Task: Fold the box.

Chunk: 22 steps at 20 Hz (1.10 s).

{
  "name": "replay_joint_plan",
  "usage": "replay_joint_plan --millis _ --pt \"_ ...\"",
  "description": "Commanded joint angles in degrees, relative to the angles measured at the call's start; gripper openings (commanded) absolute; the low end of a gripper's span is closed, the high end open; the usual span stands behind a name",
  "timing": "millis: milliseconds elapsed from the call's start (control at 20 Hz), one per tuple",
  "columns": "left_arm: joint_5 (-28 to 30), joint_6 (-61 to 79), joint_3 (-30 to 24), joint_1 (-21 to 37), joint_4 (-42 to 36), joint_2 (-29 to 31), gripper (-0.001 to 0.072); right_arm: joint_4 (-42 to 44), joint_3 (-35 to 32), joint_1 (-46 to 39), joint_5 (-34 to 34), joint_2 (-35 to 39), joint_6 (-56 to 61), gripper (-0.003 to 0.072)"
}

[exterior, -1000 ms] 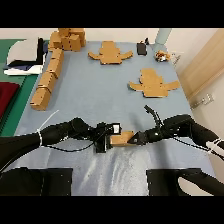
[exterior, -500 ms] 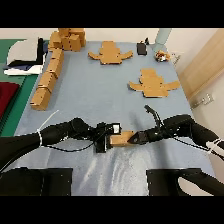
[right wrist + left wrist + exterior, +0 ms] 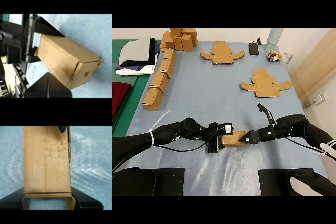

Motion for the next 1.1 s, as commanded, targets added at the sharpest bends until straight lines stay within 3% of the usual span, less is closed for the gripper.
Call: replay_joint_plan --millis 0,450,850,1050 --pt "0.0 0.0 0.1 0.0 0.0 0.0 0.0392 0.1 0.0 0.0 -0.3 1.2 0.7 0.0002" --pt "0.0 0.0 0.1 0.0 0.0 0.0 0.0391 -1.6 0.5 -0.1 1.8 1.2 2.1 0.0002" --pt "0.0 0.0 0.1 0.0 0.0 0.0 0.0392 -10.1 11.0 0.0 3.4 2.0 10.1 0.0002" --pt "0.0 0.0 0.1 0.0 0.0 0.0 0.0391 -6.3 8.4 9.6 6.8 2.2 15.2 0.0002"
